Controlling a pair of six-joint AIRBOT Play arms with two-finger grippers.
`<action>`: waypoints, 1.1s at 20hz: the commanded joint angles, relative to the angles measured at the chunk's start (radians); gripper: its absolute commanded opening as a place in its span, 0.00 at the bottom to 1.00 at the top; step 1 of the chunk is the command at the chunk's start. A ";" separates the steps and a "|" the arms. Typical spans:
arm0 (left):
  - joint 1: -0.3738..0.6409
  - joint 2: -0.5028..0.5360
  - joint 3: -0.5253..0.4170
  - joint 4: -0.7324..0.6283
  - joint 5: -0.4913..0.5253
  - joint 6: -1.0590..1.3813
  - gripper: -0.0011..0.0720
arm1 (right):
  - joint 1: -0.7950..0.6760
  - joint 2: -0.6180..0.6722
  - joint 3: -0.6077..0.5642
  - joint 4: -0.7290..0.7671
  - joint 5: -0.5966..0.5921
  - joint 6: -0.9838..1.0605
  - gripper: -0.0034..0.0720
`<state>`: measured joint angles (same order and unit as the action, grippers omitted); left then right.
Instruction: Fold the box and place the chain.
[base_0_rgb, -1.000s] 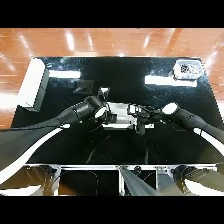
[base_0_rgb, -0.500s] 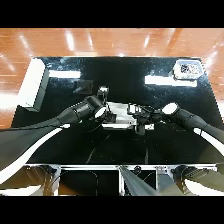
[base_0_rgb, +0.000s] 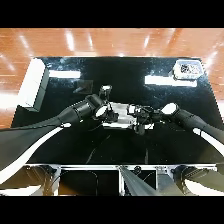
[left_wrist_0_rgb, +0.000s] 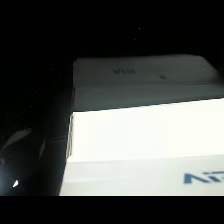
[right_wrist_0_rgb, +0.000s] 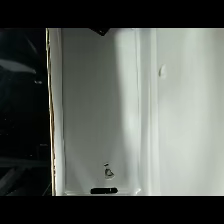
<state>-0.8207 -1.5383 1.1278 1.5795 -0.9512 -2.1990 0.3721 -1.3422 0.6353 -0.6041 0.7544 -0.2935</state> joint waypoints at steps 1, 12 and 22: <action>0.001 0.000 0.005 0.002 -0.008 -0.004 0.57 | 0.001 -0.001 0.000 -0.001 0.000 0.003 0.68; 0.001 0.000 0.005 0.002 -0.025 0.019 0.04 | 0.001 0.000 0.000 0.001 0.001 0.003 0.68; 0.010 0.000 0.005 0.006 -0.115 -0.002 0.04 | -0.038 0.062 0.000 -0.051 0.038 0.005 0.99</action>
<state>-0.8162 -1.5383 1.1332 1.5753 -1.0149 -2.1864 0.3515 -1.3155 0.6350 -0.6189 0.7795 -0.2909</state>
